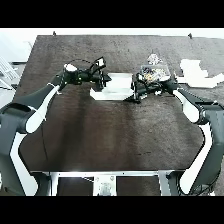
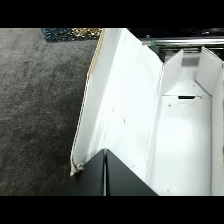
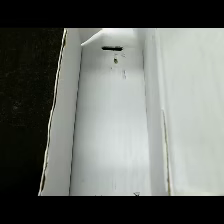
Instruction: Fold the box and place the chain.
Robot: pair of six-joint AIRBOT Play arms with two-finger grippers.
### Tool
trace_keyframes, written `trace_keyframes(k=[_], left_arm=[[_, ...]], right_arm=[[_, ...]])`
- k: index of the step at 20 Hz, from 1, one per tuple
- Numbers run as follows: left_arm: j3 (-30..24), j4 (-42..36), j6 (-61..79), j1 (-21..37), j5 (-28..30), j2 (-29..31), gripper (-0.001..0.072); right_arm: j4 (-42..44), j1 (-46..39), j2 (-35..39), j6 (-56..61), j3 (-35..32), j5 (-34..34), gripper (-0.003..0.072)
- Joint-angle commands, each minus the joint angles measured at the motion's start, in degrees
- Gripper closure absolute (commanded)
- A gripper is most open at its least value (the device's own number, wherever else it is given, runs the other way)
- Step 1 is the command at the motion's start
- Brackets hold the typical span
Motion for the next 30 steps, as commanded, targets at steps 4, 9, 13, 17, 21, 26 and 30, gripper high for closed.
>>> trace_keyframes(k=[4,9,13,17,21,26,30], left_arm=[[0.2,0.1,-0.5,0.0,2.8,-2.6,0.0691],[0.2,0.1,-1.1,-0.2,2.7,-3.5,0.0691],[0.2,0.1,-1.9,-0.3,0.8,-4.3,0.0691],[0.2,0.3,-1.9,-0.2,0.2,-4.3,0.0691],[0.2,0.3,-1.9,-0.2,0.2,-4.3,0.0689],[0.9,0.3,-1.9,0.3,0.4,-1.7,0.0687],[1.2,0.8,-1.9,3.3,-8.8,3.0,0.0687]], right_arm=[[0.0,0.0,0.0,0.0,0.0,0.0,0.0104],[0.0,0.0,0.0,0.0,0.0,0.0,0.0104],[0.0,0.0,0.0,0.0,0.0,0.0,0.0103],[0.0,0.0,0.0,0.0,0.0,0.0,0.0104],[0.0,0.0,0.0,0.0,0.0,0.0,0.0103],[0.0,0.0,0.0,0.0,0.0,0.0,0.0103],[0.0,0.0,0.0,0.0,0.0,0.0,0.0104]])
